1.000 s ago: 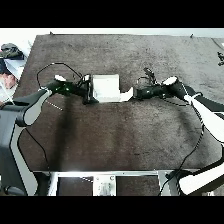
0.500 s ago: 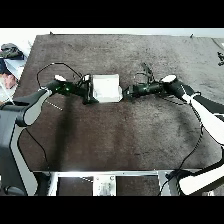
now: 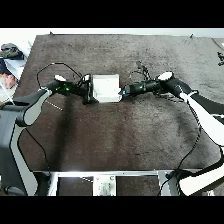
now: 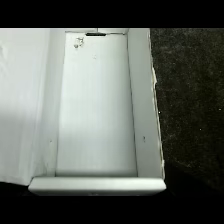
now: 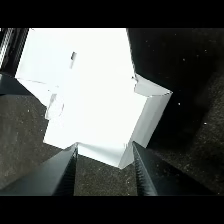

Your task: Fold the box and place the chain.

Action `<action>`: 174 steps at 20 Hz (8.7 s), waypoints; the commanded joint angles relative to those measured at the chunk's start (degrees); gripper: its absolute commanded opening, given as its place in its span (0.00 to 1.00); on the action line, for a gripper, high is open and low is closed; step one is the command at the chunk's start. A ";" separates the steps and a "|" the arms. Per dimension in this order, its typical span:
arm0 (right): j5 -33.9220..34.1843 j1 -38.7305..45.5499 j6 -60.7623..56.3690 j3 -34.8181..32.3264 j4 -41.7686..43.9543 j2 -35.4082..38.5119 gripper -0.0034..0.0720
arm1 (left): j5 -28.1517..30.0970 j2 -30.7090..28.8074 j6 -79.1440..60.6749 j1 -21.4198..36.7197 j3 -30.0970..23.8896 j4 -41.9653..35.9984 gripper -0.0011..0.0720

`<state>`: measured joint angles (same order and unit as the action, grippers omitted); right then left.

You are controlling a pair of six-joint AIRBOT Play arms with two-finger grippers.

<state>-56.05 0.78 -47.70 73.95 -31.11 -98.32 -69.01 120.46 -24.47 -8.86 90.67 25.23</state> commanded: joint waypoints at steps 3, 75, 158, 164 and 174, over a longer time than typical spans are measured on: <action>-0.04 -0.13 -0.09 0.13 -0.20 -0.04 0.57 | 0.00 -0.02 0.00 0.04 0.02 0.00 0.58; -10.62 -18.93 -57.37 32.26 -59.21 -18.12 0.37 | 0.00 -0.02 0.00 0.04 0.02 0.00 0.58; -1.84 16.06 -15.02 8.87 -44.65 -1.84 0.32 | 0.02 -0.02 0.00 0.04 0.02 0.00 0.58; -1.11 15.19 -13.40 8.90 -44.46 -1.86 0.05 | 0.02 -0.02 0.00 0.04 0.02 0.00 0.58; -2.08 15.15 -13.55 8.90 -44.46 10.75 0.02 | 0.02 -0.02 0.00 0.04 0.02 0.00 0.58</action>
<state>-57.93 15.99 -61.25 82.78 -75.61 -91.83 -68.99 120.49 -24.47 -8.84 90.67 25.23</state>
